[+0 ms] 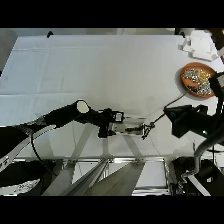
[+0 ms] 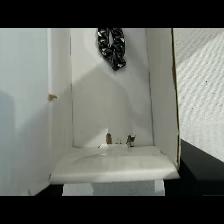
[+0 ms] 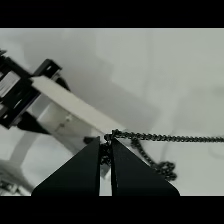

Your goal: Fold the box and place the chain.

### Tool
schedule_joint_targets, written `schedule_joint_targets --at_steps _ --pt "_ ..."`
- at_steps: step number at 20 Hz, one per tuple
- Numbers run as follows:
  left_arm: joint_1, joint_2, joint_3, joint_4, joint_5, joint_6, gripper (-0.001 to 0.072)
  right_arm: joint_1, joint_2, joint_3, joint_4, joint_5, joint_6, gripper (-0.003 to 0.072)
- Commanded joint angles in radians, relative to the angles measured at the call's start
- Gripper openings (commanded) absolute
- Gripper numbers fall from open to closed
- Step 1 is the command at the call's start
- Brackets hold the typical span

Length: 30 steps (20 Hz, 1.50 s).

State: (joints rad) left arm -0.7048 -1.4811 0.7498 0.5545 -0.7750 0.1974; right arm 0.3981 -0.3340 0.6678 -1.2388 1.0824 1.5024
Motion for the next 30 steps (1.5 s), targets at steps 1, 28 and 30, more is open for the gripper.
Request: schedule_joint_targets --at_steps 1,28,30 --pt "0.0 0.0 0.0 0.0 0.0 0.0 0.0335 0.112 0.028 0.0 0.103 0.038 -0.048 0.0013" --pt "0.0 0.0 0.0 0.0 0.0 0.0 0.0335 0.378 -0.214 -0.046 0.024 -0.334 -0.085 0.0013" --pt "0.0 0.0 0.0 0.0 0.0 0.0 0.0335 0.378 -0.217 -0.062 0.011 -0.329 -0.043 0.0013"
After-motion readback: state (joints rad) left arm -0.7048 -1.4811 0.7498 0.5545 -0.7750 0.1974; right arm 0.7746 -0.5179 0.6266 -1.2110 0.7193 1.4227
